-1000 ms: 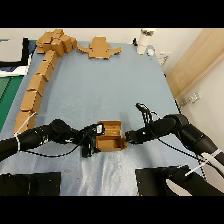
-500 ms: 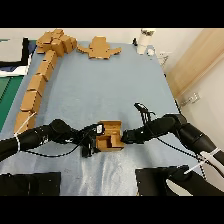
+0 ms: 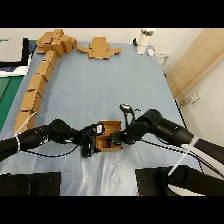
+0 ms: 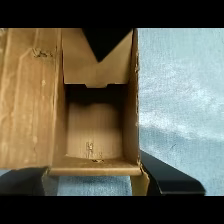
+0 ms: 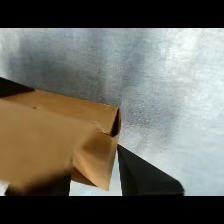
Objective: Fold the box.
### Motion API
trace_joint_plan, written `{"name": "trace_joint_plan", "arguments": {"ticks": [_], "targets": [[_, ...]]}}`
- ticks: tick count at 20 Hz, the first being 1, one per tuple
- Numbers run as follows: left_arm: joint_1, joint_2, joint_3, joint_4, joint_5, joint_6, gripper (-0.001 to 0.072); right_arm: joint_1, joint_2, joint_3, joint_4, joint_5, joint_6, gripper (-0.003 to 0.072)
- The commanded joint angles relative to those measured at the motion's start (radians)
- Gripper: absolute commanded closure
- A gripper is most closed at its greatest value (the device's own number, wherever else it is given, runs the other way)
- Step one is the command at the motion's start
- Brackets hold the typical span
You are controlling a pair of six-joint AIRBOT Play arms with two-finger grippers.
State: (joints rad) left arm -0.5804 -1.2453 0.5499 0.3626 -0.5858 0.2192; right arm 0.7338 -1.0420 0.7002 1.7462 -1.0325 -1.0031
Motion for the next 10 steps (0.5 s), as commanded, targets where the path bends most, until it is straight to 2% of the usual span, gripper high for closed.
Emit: {"name": "trace_joint_plan", "arguments": {"ticks": [1, 5, 7, 8, 9, 10], "targets": [[0.0, 0.0, 0.0, 0.0, 0.0, 0.0, 0.0215, 0.143, -0.143, 0.123, -0.196, -0.107, 0.291, 0.0272], [0.0, 0.0, 0.0, 0.0, 0.0, 0.0, 0.0215, 0.209, -0.279, 0.243, -0.248, -0.239, 0.391, 0.0273], [0.0, 0.0, 0.0, 0.0, 0.0, 0.0, 0.0215, 0.21, -0.308, 0.255, -0.251, -0.278, 0.415, 0.0286], [0.0, 0.0, 0.0, 0.0, 0.0, 0.0, 0.0215, 0.21, -0.312, 0.255, -0.259, -0.288, 0.43, 0.034], [0.0, 0.0, 0.0, 0.0, 0.0, 0.0, 0.0215, 0.21, -0.315, 0.255, -0.259, -0.296, 0.433, 0.0351], [0.0, 0.0, 0.0, 0.0, 0.0, 0.0, 0.0215, 0.21, -0.317, 0.255, -0.262, -0.304, 0.435, 0.0417]]}}
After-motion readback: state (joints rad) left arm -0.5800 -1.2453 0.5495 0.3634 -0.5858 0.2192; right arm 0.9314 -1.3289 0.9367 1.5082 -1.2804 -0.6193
